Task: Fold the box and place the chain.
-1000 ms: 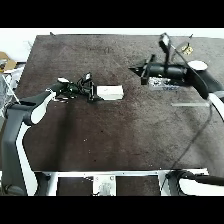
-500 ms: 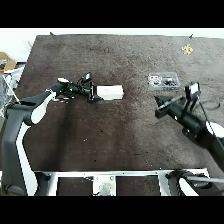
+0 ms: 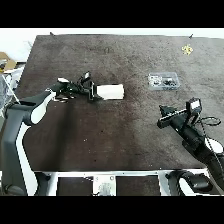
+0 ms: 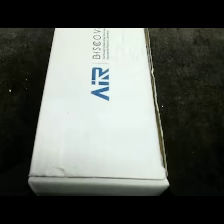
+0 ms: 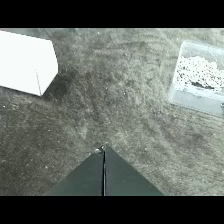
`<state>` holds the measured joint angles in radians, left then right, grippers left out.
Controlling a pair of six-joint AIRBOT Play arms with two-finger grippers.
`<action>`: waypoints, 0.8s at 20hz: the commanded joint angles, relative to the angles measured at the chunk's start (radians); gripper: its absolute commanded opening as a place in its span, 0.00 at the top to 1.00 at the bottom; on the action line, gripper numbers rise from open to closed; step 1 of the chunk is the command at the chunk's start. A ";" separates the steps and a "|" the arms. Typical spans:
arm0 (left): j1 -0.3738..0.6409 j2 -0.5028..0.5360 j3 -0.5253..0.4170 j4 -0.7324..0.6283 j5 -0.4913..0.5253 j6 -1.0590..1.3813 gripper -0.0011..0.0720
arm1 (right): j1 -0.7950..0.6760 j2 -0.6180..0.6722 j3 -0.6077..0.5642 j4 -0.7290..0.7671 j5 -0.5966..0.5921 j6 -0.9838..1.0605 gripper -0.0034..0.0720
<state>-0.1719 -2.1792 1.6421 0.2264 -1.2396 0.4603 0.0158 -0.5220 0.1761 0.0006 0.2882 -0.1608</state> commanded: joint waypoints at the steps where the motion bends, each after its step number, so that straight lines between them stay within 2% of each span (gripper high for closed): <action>1: 0.027 0.055 0.001 -0.072 0.006 -0.064 0.97 | 0.000 0.006 -0.007 0.000 -0.008 0.000 0.96; 4: 0.098 0.200 0.001 -0.101 0.153 -0.185 0.97 | 0.000 0.006 -0.007 0.000 -0.008 0.000 0.96; 8: 0.229 0.367 0.001 -0.089 0.548 -0.440 0.97 | 0.000 0.006 -0.007 0.000 -0.008 0.000 0.96; 10: 0.303 0.404 0.001 -0.077 0.692 -0.562 0.97 | 0.000 0.006 -0.007 0.000 -0.008 0.000 0.96; 12: 0.372 0.407 0.001 -0.059 0.743 -0.656 0.97 | 0.000 0.006 -0.007 0.000 -0.008 0.001 0.96; 13: 0.404 0.405 0.001 -0.005 0.746 -0.703 0.97 | 0.000 0.006 -0.007 0.000 -0.008 0.001 0.96; 16: 0.470 0.401 0.000 0.274 0.804 -0.930 0.97 | 0.000 0.006 -0.007 0.000 -0.008 0.000 0.96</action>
<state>0.2260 -1.7874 1.6421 0.2871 -0.5449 -0.2382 0.0158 -0.5167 0.1696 0.0002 0.2802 -0.1608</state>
